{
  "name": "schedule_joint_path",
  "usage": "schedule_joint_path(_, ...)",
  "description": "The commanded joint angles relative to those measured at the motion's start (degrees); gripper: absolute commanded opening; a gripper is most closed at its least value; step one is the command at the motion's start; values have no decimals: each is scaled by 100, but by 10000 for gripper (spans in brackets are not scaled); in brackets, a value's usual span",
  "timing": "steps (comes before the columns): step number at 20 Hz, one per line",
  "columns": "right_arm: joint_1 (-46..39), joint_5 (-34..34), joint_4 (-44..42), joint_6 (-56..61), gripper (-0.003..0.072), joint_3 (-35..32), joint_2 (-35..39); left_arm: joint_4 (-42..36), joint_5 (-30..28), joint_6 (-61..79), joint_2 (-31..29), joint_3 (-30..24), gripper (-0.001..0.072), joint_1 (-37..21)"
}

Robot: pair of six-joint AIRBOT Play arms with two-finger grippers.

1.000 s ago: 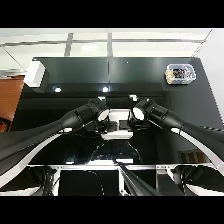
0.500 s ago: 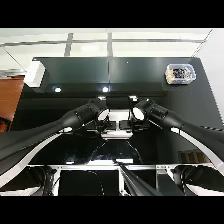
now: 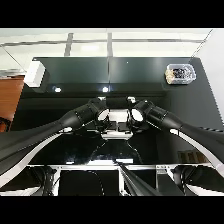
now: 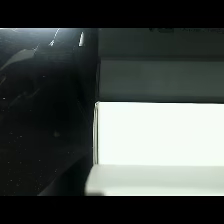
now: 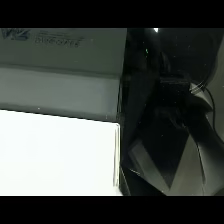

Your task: Fold the box and place the chain.

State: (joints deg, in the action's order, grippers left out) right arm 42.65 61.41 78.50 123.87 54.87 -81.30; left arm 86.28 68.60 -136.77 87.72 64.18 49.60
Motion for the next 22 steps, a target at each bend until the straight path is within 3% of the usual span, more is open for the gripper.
schedule_joint_path(1,22,50,131,24,180,4,2,0,0,2,0,0,27,0)
schedule_joint_path(2,22,48,131,26,179,4,2,0,0,2,0,0,27,0)
schedule_joint_path(3,22,48,131,42,74,4,2,0,0,2,0,0,27,0)
schedule_joint_path(6,22,15,133,70,13,4,2,0,0,2,0,0,27,0)
schedule_joint_path(11,22,2,153,70,14,4,4,0,-61,2,0,0,27,0)
schedule_joint_path(12,22,2,151,70,64,4,7,-2,-81,2,0,0,27,0)
schedule_joint_path(13,22,2,149,70,295,20,9,0,-87,2,0,0,27,0)
schedule_joint_path(14,22,42,151,63,358,63,9,-2,-85,2,0,0,27,0)
schedule_joint_path(18,22,542,264,-96,357,398,162,0,-81,2,0,0,27,0)
schedule_joint_path(22,22,1209,627,-404,357,610,894,0,-57,2,0,0,27,0)
